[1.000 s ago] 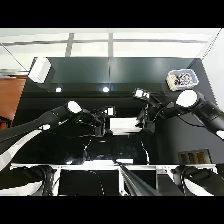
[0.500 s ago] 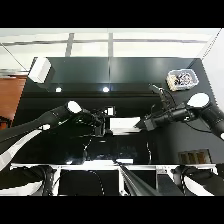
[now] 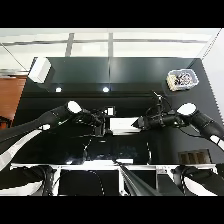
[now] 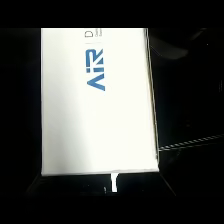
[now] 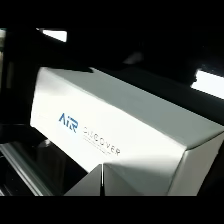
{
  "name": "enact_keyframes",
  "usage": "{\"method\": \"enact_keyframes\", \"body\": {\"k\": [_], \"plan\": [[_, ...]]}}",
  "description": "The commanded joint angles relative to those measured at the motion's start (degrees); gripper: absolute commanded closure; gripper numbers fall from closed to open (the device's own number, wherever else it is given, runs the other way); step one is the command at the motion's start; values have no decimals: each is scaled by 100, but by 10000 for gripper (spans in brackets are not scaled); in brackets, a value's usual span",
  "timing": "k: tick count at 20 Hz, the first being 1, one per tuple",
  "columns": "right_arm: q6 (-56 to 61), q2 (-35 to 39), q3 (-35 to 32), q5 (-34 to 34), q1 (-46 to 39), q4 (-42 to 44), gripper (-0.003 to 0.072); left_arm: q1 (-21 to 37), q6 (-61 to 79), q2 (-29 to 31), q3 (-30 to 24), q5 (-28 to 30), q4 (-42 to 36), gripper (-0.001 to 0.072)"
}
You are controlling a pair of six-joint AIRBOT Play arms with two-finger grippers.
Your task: Fold the box and place the chain.
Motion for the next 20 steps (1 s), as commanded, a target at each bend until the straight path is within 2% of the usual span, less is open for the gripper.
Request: {"method": "enact_keyframes", "body": {"k": [1, 8, 10, 12, 15, 16, 18, 20], "plan": [[188, -50, -31, -365, 85, -315, 669, 0, -2, -4, 0, 2, -2, 364], [177, -48, -13, -221, 85, -275, 669, 0, -4, -4, 0, -22, -50, 364], [66, -22, 166, 243, 83, -280, 669, 0, -4, -4, 0, -22, -50, 364], [26, 111, 586, 986, 39, -358, 669, 0, -2, -4, 0, 9, -48, 364], [120, 636, 1172, 1781, -356, -935, 669, 7, -7, 9, 20, 37, 17, 364], [278, 894, 1228, 1808, -586, -1309, 669, 7, -85, 39, 26, 24, 20, 321], [658, 1346, 1224, 1860, -1067, -2181, 670, 13, -348, 188, 28, 37, 26, -11], [918, 1611, 1220, 2100, -1499, -2850, 669, 44, -651, 514, 31, -7, 426, -11]]}}
